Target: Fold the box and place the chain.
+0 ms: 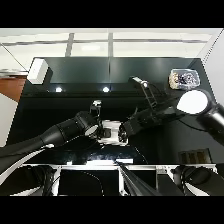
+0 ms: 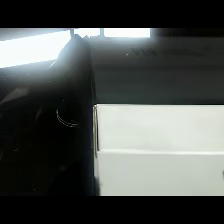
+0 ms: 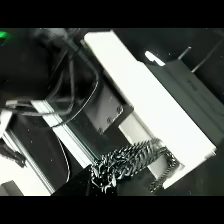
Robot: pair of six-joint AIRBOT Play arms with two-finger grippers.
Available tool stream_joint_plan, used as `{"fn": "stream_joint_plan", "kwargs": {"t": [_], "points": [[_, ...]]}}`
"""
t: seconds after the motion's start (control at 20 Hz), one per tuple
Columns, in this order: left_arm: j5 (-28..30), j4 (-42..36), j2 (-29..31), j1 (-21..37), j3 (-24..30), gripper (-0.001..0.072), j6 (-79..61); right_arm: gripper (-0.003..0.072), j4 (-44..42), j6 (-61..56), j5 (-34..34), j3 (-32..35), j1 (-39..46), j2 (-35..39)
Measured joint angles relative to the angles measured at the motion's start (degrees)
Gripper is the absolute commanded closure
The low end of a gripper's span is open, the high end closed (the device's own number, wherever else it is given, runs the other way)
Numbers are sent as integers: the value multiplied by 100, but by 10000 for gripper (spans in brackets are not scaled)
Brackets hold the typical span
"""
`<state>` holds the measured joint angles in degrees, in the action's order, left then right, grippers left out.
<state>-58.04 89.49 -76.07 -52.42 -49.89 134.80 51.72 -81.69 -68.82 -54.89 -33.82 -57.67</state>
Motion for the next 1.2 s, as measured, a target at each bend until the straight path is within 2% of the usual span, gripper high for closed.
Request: {"fn": "stream_joint_plan", "kwargs": {"t": [0.05, 0.1, 0.15, 0.35, 0.55, 0.6, 0.65, 0.7, 0.75, 0.85, 0.9, 1.05, 1.2], "points": [[-2, 2, 2, 0, 0, 682, 0, 641, -85, 26, 140, 48, -28, -63], [-2, 2, 2, 0, 0, 682, 0, 411, -173, 57, 254, 90, -66, -118], [-2, 2, 0, 0, 0, 682, 0, 258, -240, 81, 323, 114, -94, -157], [-9, 2, 0, 0, 0, 683, 0, 251, -286, 103, 63, 151, 103, -166], [-63, 17, 2, 0, 0, 684, 107, 234, 188, 114, -466, 162, 833, 389], [-68, 39, 2, 0, 0, 683, 184, 95, 367, 114, -542, 166, 1049, 566], [-72, 81, 2, 0, 0, 682, 258, 60, 533, 114, -597, 170, 1231, 702], [-70, 125, 2, 0, 0, 678, 319, 60, 664, 114, -632, 168, 1403, 813], [-59, 164, 0, 0, -13, 605, 358, 60, 761, 114, -667, 173, 1532, 894], [-7, 219, 0, 0, -87, 126, 417, 60, 903, 114, -680, 175, 1683, 988], [-33, 236, 2, 0, -162, 92, 442, 60, 964, 114, -684, 181, 1727, 1016], [-258, 264, 48, 0, -470, 94, 197, 60, 1064, 116, -645, 232, 1805, 1062], [-820, 278, 195, 0, -804, 94, -769, 60, 1115, 116, -623, 273, 1834, 1082]]}}
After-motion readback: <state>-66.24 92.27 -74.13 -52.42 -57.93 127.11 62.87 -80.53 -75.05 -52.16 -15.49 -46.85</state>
